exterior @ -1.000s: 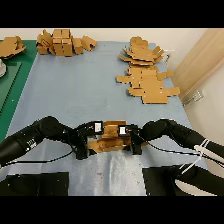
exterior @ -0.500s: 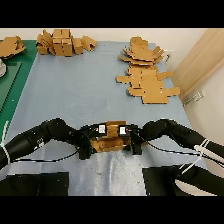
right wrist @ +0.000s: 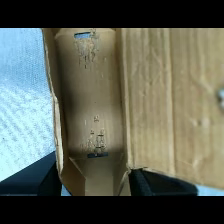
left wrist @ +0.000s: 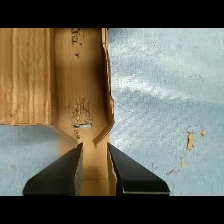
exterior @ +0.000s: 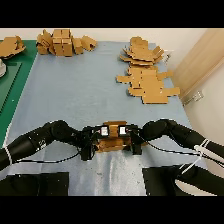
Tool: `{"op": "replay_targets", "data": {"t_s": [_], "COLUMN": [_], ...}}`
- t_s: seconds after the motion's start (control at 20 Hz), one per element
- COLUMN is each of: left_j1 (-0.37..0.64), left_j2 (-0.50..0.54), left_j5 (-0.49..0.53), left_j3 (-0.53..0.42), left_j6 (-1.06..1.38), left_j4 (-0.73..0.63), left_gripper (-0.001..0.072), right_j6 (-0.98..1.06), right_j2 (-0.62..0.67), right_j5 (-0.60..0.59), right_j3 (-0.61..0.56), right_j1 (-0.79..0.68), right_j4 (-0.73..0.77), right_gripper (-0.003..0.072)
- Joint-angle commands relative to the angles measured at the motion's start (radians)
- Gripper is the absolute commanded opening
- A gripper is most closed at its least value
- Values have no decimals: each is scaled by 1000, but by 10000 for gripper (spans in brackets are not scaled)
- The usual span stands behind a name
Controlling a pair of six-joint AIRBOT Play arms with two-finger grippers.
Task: Fold the box.
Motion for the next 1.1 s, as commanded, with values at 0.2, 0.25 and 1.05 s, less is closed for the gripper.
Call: {"op": "replay_targets", "data": {"t_s": [0.2, 0.25, 1.05], "left_j1": [-1, -1, -1], "left_j2": [0, 0, 33], "left_j5": [43, 47, 60], "left_j3": [1, 1, 1], "left_j6": [1, 1, -186], "left_j4": [0, 0, 152], "left_gripper": [230, 230, 261], "right_j6": [0, 0, 0], "right_j2": [0, 0, 0], "right_j5": [0, 0, 0], "right_j3": [0, 0, 0], "right_j1": [1, 1, 1], "right_j4": [0, 0, 0], "right_gripper": [470, 470, 470]}}
